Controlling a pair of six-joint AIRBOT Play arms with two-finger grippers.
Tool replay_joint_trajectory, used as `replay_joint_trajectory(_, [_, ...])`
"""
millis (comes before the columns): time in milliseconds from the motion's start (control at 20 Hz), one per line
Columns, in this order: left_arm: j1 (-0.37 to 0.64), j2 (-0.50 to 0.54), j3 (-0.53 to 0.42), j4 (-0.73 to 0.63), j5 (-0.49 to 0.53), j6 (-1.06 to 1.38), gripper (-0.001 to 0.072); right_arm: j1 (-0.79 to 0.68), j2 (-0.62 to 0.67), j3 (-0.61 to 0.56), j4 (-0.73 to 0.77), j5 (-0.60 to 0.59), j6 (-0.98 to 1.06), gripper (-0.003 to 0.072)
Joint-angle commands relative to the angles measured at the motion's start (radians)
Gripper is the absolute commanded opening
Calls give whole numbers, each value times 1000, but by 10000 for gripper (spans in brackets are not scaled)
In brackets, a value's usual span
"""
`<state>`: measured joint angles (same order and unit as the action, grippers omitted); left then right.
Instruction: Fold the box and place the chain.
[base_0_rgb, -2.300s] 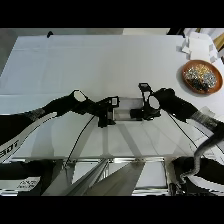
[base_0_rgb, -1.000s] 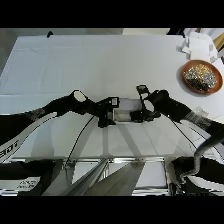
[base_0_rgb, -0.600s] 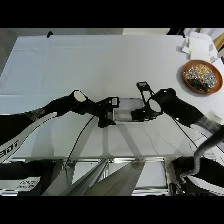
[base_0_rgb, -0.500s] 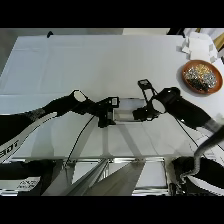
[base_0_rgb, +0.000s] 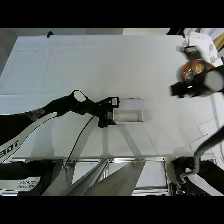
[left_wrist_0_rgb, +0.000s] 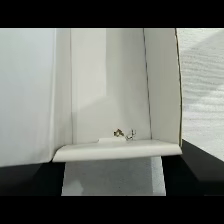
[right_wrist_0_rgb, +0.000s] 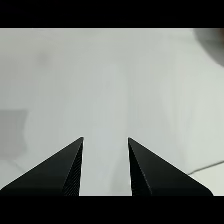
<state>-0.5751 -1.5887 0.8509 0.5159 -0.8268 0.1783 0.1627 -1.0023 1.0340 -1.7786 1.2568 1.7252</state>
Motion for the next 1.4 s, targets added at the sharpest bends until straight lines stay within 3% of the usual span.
replay_joint_trajectory(0, [0,0,0,0,0,0,310,-359,-23,19,37,-103,-183,317])
replay_joint_trajectory(150, [0,0,0,0,0,0,310,-605,-123,20,171,-237,-259,270])
replay_joint_trajectory(300, [0,0,0,0,0,0,310,-698,-284,79,233,-273,-313,267])
replay_joint_trajectory(700, [0,0,0,0,0,0,310,-660,-629,328,265,-311,-282,267])
replay_joint_trajectory(1350, [0,0,0,0,0,0,310,-660,-738,335,265,-369,-291,267])
